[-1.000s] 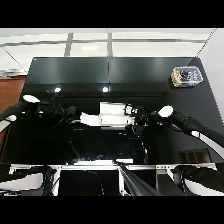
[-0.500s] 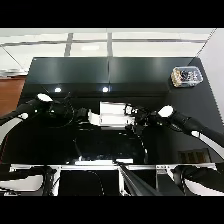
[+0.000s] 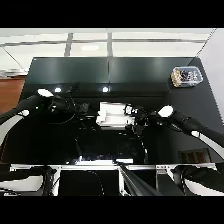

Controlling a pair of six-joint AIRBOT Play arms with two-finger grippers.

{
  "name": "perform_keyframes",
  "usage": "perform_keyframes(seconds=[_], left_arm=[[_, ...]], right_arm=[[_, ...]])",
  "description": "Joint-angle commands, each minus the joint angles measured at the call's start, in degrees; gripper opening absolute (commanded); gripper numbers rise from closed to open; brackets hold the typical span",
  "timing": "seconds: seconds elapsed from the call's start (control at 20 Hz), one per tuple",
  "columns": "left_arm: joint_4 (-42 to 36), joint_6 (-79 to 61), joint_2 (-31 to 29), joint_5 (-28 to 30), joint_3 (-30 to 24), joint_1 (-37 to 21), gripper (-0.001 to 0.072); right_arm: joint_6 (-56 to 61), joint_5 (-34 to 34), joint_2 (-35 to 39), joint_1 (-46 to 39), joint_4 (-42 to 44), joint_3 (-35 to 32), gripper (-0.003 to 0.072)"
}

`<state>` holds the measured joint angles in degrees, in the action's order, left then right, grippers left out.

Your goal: Fold the box and place the chain.

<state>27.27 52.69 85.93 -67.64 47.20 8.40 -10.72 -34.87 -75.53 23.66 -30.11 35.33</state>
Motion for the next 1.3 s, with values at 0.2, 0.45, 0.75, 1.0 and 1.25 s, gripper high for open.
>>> perform_keyframes(seconds=[0.2, 0.45, 0.75, 1.0, 1.25], left_arm=[[3.5, 4.4, 0.0, -0.1, 4.3, 5.5, 0.046], [17.9, 19.1, -0.1, 0.0, 10.6, 10.2, 0.046], [28.6, 32.2, -0.1, 4.8, 14.1, 17.8, 0.046], [37.6, 40.6, -0.1, 7.2, 14.3, 21.7, 0.0358], [43.8, 47.6, -0.1, 7.2, 14.4, 23.8, 0.0333]], right_arm=[[0.0, 0.0, 0.0, 0.0, 0.0, 0.0, 0.044], [0.0, 0.0, 0.0, 0.0, 0.0, 0.0, 0.044], [0.0, 0.0, 0.0, 0.0, 0.0, 0.0, 0.044], [0.0, 0.0, 0.0, 0.0, 0.0, 0.0, 0.044], [0.0, 0.0, 0.0, 0.0, 0.0, 0.0, 0.044]])
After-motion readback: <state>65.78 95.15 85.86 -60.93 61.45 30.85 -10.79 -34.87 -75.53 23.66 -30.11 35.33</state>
